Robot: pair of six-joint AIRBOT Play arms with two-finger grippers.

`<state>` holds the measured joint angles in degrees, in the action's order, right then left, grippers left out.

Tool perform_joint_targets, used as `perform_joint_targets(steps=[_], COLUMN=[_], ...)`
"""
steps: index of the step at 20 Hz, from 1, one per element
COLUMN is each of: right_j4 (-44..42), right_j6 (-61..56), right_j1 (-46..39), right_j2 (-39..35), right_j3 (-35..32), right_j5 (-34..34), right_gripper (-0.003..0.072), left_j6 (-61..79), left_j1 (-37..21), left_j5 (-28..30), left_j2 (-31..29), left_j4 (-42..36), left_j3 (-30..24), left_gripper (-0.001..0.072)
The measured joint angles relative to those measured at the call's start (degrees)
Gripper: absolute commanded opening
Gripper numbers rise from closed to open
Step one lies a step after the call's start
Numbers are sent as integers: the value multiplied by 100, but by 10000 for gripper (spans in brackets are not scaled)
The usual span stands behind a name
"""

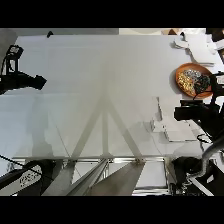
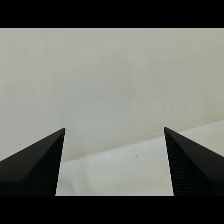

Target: Fold the box and place the chain.

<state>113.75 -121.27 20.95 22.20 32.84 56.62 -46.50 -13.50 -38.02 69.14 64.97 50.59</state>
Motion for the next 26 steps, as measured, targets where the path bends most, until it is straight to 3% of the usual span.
perform_joint_targets(steps=[2, 3, 4, 7, 13, 20, 26], right_j4=[0, 4, 28, 151, 693, 739, -634], right_j6=[7, 11, 17, -48, -46, 1025, 2507], right_j1=[0, 0, 0, 0, -382, -2433, -4505], right_j2=[0, 0, 0, 0, 0, 229, 1388], right_j3=[0, 0, 0, 24, 251, 313, 463], right_j5=[-90, -125, -133, 2, 1139, 1539, 1777], right_gripper=[42, 163, 207, 207, 210, 229, 388], left_j6=[-2, 0, 0, 0, 0, -2, -2], left_j1=[0, 0, 0, 0, 0, 0, 0], left_j5=[0, 0, 0, 0, 0, 2, 2], left_j2=[0, 0, 0, 0, 0, 0, 0], left_j4=[0, -2, -2, 0, 0, 0, 0], left_j3=[0, 0, 0, 0, 0, 0, 0], left_gripper=[693, 693, 693, 693, 693, 693, 693])
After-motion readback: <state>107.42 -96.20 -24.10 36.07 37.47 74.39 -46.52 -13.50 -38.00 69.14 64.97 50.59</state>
